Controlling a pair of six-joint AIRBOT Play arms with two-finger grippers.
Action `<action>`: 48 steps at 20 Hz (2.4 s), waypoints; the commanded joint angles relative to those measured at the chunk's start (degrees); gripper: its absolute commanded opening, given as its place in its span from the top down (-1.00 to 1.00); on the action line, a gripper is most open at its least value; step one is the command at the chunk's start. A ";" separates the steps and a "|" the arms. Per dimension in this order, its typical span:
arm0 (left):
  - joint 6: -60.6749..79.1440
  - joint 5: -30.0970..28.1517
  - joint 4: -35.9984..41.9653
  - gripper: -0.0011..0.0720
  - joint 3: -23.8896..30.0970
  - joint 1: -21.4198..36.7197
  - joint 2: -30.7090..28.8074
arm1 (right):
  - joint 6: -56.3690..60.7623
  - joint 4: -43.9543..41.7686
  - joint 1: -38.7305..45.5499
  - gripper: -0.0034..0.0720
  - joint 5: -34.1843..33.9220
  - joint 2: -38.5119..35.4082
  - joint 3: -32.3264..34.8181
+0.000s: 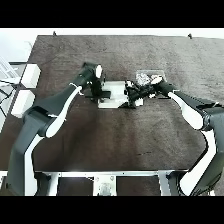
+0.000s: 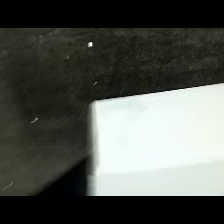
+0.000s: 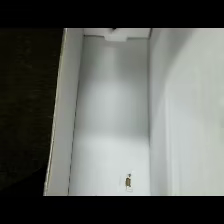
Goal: Fold the box and place the chain.
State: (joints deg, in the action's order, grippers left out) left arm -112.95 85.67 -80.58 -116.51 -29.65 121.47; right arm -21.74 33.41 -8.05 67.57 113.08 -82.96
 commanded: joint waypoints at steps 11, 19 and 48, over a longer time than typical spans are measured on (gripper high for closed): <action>4.68 5.01 0.22 -0.77 -2.36 0.24 -2.84 | 0.09 0.11 -0.02 -0.66 0.46 -0.02 0.00; 16.72 7.58 0.11 -0.77 -1.84 4.79 -12.02 | 0.09 0.11 -0.02 -0.66 0.46 -0.02 0.00; 135.03 -18.71 48.54 -1.00 31.78 21.35 -9.86 | 0.09 0.09 -0.04 -0.66 0.46 -0.02 0.00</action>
State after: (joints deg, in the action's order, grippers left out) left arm 21.23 66.52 -32.71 -84.79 -8.27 111.46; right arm -21.65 33.52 -8.08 68.03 113.08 -82.96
